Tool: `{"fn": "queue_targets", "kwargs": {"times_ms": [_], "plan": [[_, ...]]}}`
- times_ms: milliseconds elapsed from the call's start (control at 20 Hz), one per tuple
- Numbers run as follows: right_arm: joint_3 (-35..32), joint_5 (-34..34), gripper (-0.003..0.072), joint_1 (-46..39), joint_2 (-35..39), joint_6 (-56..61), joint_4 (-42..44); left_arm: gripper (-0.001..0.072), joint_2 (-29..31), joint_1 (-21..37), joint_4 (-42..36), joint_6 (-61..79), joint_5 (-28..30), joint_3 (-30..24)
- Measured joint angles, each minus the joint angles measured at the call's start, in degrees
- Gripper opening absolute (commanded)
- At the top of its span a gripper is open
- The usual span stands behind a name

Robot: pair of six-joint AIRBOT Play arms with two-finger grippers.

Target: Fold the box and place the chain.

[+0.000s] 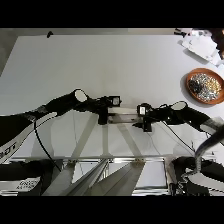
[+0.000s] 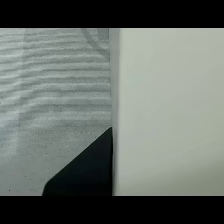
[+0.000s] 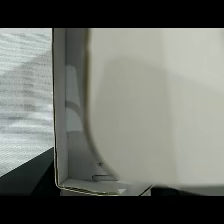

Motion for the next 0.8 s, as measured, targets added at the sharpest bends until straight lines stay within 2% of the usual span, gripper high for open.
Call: {"fn": "queue_targets", "kwargs": {"times_ms": [500, 550, 600, 700, 800], "plan": [[0.02, 0.0, 0.0296, 0.0, 0.0, -0.02, 0.0, 0.0013, 0.0, 0.0, 0.04, 0.0, -0.2, 0.0], [0.02, 0.0, 0.0318, 0.0, 0.0, 0.0, 0.0, 0.0013, 0.0, 0.0, 0.04, 0.0, -0.2, 0.0], [0.02, 0.0, 0.0395, 0.0, 0.0, -0.02, -0.02, 0.0013, 0.0, 0.0, 0.04, 0.0, -0.22, 0.0], [0.02, -0.02, 0.0603, 0.0, 0.0, 0.0, 0.0, 0.0013, -0.02, 0.0, 0.04, 0.0, -0.24, 0.0], [0.02, -0.81, 0.0633, 0.02, 0.28, 0.09, 0.07, 0.0013, 0.0, 0.0, 0.02, -0.13, -0.28, 0.0]]}}
